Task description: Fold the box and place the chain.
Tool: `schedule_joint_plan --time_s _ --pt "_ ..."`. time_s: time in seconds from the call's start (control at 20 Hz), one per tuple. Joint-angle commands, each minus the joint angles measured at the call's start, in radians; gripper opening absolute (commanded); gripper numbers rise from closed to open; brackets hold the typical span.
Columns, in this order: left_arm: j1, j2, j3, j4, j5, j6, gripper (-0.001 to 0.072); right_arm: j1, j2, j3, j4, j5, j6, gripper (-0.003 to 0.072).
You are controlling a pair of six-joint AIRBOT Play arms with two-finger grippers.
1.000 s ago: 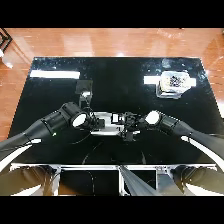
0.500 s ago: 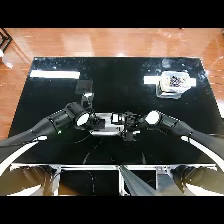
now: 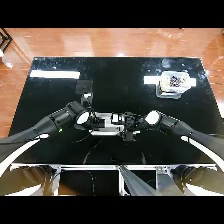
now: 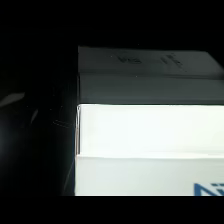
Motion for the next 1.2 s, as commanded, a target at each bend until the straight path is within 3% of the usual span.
schedule_joint_plan --time_s 0.0,0.15,0.2,0.25,0.4,0.55,0.6,0.7,0.8,0.85,0.9,1.15 --pt "0.003 -0.003 0.001 -0.002 0.014 0.002 0.0368 0.001 0.0 0.0 0.0 0.001 0.001 0.046" --pt "0.003 -0.003 0.001 -0.005 0.013 0.002 0.0356 0.001 0.0 0.0 0.0 0.001 0.001 0.046" --pt "0.003 -0.003 0.001 -0.008 0.013 0.002 0.0281 0.001 0.0 0.0 0.0 0.001 0.001 0.046" --pt "0.003 -0.003 0.001 -0.017 0.013 0.002 0.0158 0.001 0.0 0.0 0.0 0.001 0.001 0.046" --pt "0.002 -0.003 0.001 -0.028 0.011 0.003 0.0019 0.001 0.0 0.0 0.0 0.001 0.001 0.046" --pt "0.002 -0.003 0.001 -0.049 0.013 0.006 0.0021 0.001 0.0 0.0 0.0 0.001 0.001 0.046" --pt "0.002 -0.003 0.002 -0.054 0.013 0.006 0.004 0.001 0.0 0.0 0.0 0.001 0.001 0.046" --pt "0.002 -0.003 0.002 -0.057 0.002 0.005 0.0292 0.001 0.0 0.0 0.0 0.001 0.001 0.046" --pt "0.003 -0.003 0.008 -0.044 -0.035 0.005 0.0399 0.001 0.0 0.0 0.0 0.001 0.001 0.046" --pt "0.005 -0.003 0.01 -0.042 -0.048 0.005 0.0495 0.001 0.0 0.0 0.0 0.001 0.001 0.046" --pt "0.005 -0.003 0.012 -0.041 -0.056 0.005 0.0639 0.001 0.0 0.0 0.0 0.001 0.001 0.046" --pt "0.022 -0.003 0.011 -0.017 -0.064 0.001 0.0625 0.001 0.0 0.0 0.0 0.001 0.001 0.046"
